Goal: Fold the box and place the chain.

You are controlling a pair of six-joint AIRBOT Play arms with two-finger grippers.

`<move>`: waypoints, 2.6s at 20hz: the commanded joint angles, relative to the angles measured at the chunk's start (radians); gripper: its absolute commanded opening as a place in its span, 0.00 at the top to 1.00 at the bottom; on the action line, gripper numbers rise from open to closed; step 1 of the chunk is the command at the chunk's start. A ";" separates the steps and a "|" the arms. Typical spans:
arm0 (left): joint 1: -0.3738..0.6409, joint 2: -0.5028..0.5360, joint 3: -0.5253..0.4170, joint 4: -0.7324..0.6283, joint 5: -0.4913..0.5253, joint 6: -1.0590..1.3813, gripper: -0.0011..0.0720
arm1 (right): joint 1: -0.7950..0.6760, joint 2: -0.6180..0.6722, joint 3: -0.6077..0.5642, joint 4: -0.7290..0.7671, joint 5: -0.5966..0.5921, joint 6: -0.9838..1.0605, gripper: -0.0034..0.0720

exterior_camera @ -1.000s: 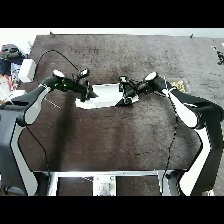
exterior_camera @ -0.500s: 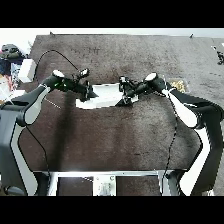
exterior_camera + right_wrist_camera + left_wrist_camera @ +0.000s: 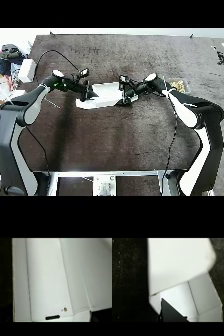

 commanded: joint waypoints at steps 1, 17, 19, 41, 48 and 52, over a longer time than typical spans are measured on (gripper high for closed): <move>0.000 0.000 0.000 0.025 0.007 0.001 0.97 | 0.000 0.000 0.001 0.006 0.013 0.000 0.02; 0.000 0.000 0.000 0.025 0.007 0.000 0.97 | -0.002 0.001 0.003 0.002 0.012 -0.037 0.01; 0.000 0.000 0.000 0.025 0.007 0.000 0.97 | -0.004 0.002 0.013 0.001 0.012 -0.034 0.01; 0.000 0.000 0.000 0.025 0.005 0.000 0.97 | 0.030 -0.003 0.084 -0.116 0.047 0.094 0.21; 0.000 0.000 0.000 0.025 0.005 0.000 0.97 | 0.029 -0.029 0.080 -0.116 0.042 0.093 0.21; 0.000 0.000 0.000 0.025 0.005 0.000 0.97 | 0.028 -0.032 0.080 -0.113 0.020 0.063 0.35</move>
